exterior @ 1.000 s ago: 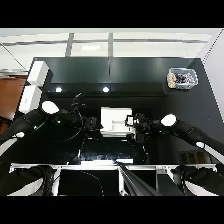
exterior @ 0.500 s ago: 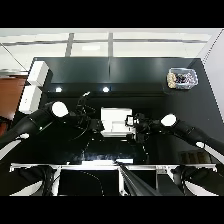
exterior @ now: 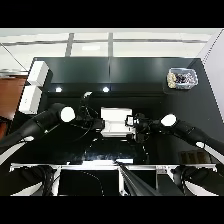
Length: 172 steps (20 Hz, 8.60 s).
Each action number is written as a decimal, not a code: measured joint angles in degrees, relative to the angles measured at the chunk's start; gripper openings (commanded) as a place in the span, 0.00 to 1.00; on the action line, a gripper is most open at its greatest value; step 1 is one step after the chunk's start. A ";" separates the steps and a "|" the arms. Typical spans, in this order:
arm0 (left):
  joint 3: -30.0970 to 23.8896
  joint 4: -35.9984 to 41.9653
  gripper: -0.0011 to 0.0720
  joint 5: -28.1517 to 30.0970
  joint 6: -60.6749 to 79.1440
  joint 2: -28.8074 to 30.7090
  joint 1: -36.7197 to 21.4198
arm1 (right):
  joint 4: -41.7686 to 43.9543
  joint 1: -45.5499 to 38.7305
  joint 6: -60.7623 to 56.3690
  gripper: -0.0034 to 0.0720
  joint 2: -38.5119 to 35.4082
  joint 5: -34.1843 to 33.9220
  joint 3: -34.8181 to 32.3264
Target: Fold the box and place the chain.
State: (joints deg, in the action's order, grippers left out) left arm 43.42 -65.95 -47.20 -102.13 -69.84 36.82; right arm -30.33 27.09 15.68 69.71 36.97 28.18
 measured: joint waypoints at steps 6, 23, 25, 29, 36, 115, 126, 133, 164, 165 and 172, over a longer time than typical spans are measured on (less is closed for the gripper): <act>7.10 -12.96 0.71 -3.80 -15.96 -4.76 7.63 | 0.02 0.00 0.02 0.70 0.00 -0.02 0.00; 13.25 -21.84 0.50 -10.25 -32.46 -11.47 11.63 | 0.02 0.00 0.02 0.70 0.00 -0.04 0.00; 13.27 -21.86 0.50 -10.23 -32.89 -11.80 11.63 | 0.00 0.00 0.02 0.70 0.00 -0.07 0.00; 13.51 -21.68 0.50 -10.25 -33.51 -12.61 11.65 | 0.00 0.00 0.00 0.70 0.00 -0.07 0.00; 17.20 -21.73 0.50 -12.41 -33.90 -14.93 11.52 | 0.00 0.00 0.00 0.70 0.00 -0.07 0.00; 17.81 -22.01 0.05 -14.53 -34.53 -16.52 11.04 | 0.02 0.00 0.02 0.70 0.00 -0.09 0.00; 17.81 -22.16 0.05 -14.78 -34.49 -16.52 11.02 | -6.67 -1.42 -8.72 1.00 -9.05 3.65 0.00; 17.81 -22.10 0.05 -14.84 -34.29 -16.52 11.02 | -19.52 -2.32 -12.13 1.00 -12.48 6.82 0.00; 17.81 -21.99 0.05 -14.73 -34.14 -16.52 11.02 | -1.33 0.39 -11.19 0.40 -6.47 1.14 -0.02; 17.81 -21.97 0.05 -14.73 -34.14 -16.52 11.04 | -1.27 0.39 -11.19 0.40 -6.38 1.14 -0.02; 17.81 -21.84 0.05 -14.64 -34.21 -16.52 11.04 | -1.16 0.39 -11.17 0.38 -6.19 1.09 0.00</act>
State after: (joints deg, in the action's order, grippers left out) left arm 61.23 -87.79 -61.84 -136.33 -86.37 47.86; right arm -31.48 27.49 4.51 63.53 38.06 28.18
